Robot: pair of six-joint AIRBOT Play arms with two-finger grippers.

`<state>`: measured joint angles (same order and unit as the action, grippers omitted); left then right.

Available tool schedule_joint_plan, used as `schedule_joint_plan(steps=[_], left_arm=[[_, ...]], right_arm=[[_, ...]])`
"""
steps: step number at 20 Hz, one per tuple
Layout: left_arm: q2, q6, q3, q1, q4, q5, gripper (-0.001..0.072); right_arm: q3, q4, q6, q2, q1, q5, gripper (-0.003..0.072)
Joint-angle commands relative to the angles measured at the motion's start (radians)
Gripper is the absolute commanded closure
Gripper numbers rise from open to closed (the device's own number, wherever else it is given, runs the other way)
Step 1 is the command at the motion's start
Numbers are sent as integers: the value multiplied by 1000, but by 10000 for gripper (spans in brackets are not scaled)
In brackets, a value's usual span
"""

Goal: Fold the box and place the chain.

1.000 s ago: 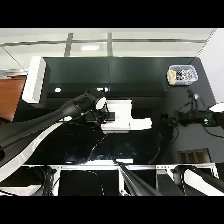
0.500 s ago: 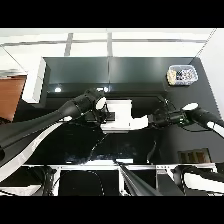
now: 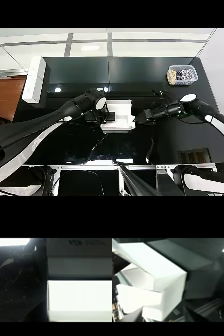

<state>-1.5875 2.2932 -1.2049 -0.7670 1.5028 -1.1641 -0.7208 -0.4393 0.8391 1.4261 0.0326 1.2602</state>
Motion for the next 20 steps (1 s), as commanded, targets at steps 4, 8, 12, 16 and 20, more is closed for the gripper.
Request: schedule_joint_plan(steps=[4,8,12,16,20], left_arm=[[0,0,0,0,0,1,685],[0,0,0,0,0,2,685],[0,0,0,0,0,1,685],[0,0,0,0,0,2,685],[0,0,0,0,0,3,685]], right_arm=[[-25,5,105,-1,119,-64,253],[-105,-137,289,-2,188,-105,293],[-173,-305,517,-2,267,-159,293],[-237,-562,811,-1,388,-248,329],[-291,-882,1160,1,538,-270,329]])
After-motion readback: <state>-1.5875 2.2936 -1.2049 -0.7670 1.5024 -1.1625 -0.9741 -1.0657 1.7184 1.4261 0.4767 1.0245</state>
